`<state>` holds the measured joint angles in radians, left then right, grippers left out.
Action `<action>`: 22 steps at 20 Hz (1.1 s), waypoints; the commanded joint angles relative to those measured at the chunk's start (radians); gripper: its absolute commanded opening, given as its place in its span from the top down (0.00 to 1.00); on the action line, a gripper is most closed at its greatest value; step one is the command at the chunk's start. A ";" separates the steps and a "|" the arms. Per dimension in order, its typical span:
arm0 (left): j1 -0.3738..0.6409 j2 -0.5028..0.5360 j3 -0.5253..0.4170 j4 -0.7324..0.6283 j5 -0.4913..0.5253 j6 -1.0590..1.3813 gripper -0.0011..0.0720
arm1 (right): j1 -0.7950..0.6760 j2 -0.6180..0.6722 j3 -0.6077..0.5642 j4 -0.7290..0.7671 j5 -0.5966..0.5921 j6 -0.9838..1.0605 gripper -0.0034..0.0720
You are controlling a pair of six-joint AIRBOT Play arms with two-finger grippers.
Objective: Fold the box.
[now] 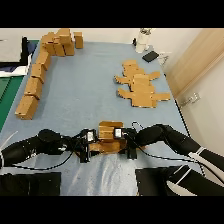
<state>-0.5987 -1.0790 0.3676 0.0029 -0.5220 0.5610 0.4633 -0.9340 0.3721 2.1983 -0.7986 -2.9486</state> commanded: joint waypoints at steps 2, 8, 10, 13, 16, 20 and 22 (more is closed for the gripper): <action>0.000 -0.002 0.001 -0.007 -0.002 0.008 0.31 | 0.000 0.000 0.001 0.001 0.000 0.001 0.33; 0.002 0.005 0.000 0.003 0.055 -0.032 0.63 | 0.000 0.000 0.001 0.001 0.000 0.001 0.33; 0.002 0.048 -0.001 0.048 0.115 -0.123 0.97 | 0.000 0.000 0.001 0.001 0.000 0.001 0.33; 0.039 0.156 -0.016 0.144 0.153 -0.363 0.97 | 0.000 0.000 0.001 0.001 0.000 0.001 0.33; 0.148 0.256 -0.029 0.584 0.056 -1.008 0.97 | 0.000 0.000 0.001 0.001 0.000 0.001 0.33; 0.362 0.327 -0.022 0.984 -0.243 -1.751 0.97 | 0.000 0.000 0.001 0.001 0.000 0.001 0.33; 0.440 0.328 -0.022 0.949 -0.365 -1.816 0.97 | 0.000 0.000 0.000 0.001 0.000 0.001 0.33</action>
